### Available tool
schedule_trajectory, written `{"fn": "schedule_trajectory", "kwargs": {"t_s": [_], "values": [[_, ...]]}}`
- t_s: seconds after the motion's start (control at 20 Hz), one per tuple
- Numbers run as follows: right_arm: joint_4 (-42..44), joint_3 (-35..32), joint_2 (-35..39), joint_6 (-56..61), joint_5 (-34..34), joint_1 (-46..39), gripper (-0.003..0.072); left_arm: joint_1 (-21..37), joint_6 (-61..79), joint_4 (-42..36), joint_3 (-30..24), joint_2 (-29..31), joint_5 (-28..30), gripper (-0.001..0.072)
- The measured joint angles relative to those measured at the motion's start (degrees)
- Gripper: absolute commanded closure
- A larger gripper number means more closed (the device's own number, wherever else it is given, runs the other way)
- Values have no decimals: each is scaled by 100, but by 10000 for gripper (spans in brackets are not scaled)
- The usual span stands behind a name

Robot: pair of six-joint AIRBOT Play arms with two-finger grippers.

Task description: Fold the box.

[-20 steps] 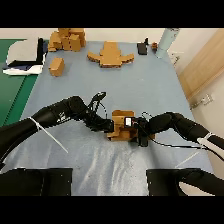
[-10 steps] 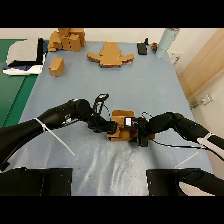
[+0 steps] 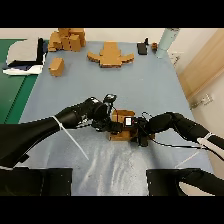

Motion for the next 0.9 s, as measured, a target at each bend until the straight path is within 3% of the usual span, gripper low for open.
{"fn": "schedule_trajectory", "kwargs": {"t_s": [0.35,0.8,0.85,0.9], "values": [[-4,0,0,-13,-2,0,182,-299,-820,619,640,-575,-667,213],[-4,0,0,-13,-2,0,182,-363,-1045,529,852,-986,-916,215],[-4,0,0,-13,-2,0,181,-363,-1049,516,857,-1003,-907,255],[-4,0,0,-13,-2,0,182,-363,-1062,501,861,-1012,-907,411]]}}
